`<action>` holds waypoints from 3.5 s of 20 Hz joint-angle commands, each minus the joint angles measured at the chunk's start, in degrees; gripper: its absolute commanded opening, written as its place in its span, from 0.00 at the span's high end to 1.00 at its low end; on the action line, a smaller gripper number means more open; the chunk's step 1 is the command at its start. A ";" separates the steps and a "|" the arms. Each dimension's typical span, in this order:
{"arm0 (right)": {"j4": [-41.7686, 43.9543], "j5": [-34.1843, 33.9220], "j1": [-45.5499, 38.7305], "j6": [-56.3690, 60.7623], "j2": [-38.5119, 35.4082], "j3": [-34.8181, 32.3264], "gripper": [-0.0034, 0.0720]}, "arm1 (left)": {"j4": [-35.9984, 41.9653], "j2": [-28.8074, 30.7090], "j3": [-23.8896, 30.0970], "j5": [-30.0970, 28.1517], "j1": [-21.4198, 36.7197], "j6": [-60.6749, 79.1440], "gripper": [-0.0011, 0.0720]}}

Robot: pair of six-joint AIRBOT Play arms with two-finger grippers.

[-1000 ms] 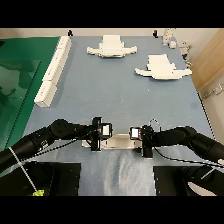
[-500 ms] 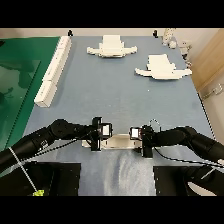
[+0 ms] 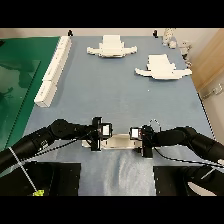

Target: Fold the box.

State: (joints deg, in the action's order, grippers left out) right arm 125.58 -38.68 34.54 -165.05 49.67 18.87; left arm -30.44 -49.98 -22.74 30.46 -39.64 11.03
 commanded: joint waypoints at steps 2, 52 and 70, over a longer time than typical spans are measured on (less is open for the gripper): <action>0.00 0.09 -0.02 0.02 0.02 -0.02 0.23 | 0.00 0.04 0.00 0.13 -0.02 0.02 0.96; -0.04 0.09 -0.02 0.02 0.02 -0.02 0.23 | -3.26 -11.47 -14.51 15.28 4.39 -63.21 0.87; -0.04 0.09 -0.02 0.00 0.02 -0.02 0.23 | -3.02 -17.29 -14.14 21.09 11.98 -66.62 0.96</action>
State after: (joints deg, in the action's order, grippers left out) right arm 125.54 -38.65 34.54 -165.07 49.69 18.87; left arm -33.39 -66.87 -37.19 50.76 -27.79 -55.55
